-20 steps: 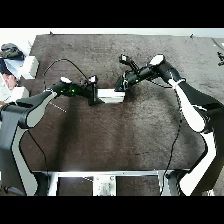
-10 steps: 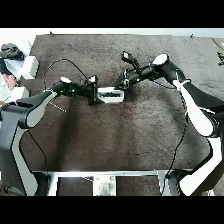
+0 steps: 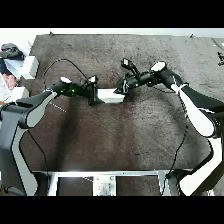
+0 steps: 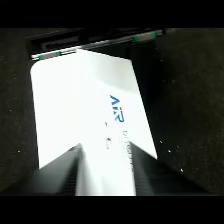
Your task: Fold the box and place the chain.
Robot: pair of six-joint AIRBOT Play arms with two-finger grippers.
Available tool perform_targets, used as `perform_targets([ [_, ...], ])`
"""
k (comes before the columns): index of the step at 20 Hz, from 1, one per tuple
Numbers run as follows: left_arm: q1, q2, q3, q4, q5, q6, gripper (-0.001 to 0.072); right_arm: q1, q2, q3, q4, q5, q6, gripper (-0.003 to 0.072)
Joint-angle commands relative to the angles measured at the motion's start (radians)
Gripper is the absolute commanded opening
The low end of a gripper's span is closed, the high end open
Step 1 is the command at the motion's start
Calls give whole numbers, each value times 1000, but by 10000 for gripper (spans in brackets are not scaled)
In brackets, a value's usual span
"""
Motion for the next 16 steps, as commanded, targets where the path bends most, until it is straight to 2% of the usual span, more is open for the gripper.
perform_targets([
  [1,0,1,0,0,1,0,418,1,0,-5,20,58,-29,397],
  [5,0,1,0,0,1,0,418,1,0,-12,17,59,-26,396],
  [7,0,1,0,0,0,0,418,5,0,-31,16,10,-29,397],
  [11,0,1,0,0,0,0,418,23,-6,-44,2,-62,-179,428],
  [16,0,1,0,0,0,0,418,21,-2,-40,-8,-113,-205,428],
])
